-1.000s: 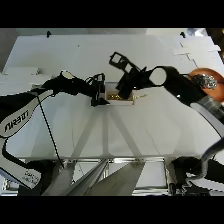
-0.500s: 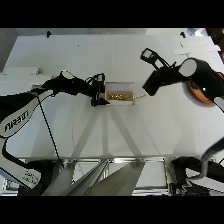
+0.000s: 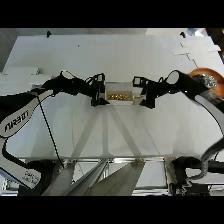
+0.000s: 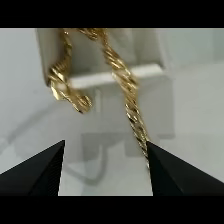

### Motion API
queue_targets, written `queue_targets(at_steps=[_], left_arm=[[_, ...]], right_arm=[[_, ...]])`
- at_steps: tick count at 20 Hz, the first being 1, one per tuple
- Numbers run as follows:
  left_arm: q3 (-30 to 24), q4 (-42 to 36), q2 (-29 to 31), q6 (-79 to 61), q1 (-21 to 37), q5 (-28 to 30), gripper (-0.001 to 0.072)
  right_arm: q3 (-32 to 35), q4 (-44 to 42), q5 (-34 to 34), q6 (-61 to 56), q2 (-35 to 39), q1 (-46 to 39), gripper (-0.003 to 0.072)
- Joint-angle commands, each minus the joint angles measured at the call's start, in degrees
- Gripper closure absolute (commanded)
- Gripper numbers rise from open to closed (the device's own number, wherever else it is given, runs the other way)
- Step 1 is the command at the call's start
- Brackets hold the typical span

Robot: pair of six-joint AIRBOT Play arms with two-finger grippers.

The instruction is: Fold the box and place the chain.

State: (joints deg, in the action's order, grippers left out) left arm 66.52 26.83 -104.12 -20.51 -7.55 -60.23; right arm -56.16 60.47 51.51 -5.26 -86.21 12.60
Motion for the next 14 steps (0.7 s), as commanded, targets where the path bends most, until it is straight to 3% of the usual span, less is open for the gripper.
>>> queue_targets(at_steps=[1, 5, 8, 10, 14], left_arm=[[0.0, 0.0, 0.0, 0.0, 0.0, 0.0, 0.0495], [0.0, 0.0, 0.0, 0.0, 0.0, 0.0, 0.0495], [0.0, 0.0, 0.0, 0.0, 0.0, 0.0, 0.0495], [0.0, 0.0, 0.0, 0.0, 0.0, 0.0, 0.0495], [0.0, 0.0, 0.0, 0.0, 0.0, 0.0, 0.0495]], right_arm=[[0.2, -6.0, -0.3, 7.8, -2.8, 1.2, 0.0124], [0.2, -10.1, -4.3, 8.8, -4.4, 1.6, 0.0126], [0.2, -10.1, -7.5, 8.8, -4.5, 1.7, 0.0185], [0.2, -9.7, -8.2, 8.7, -4.5, 1.7, 0.0391], [0.2, -6.0, -8.0, 8.0, -4.4, 1.7, 0.0675]])
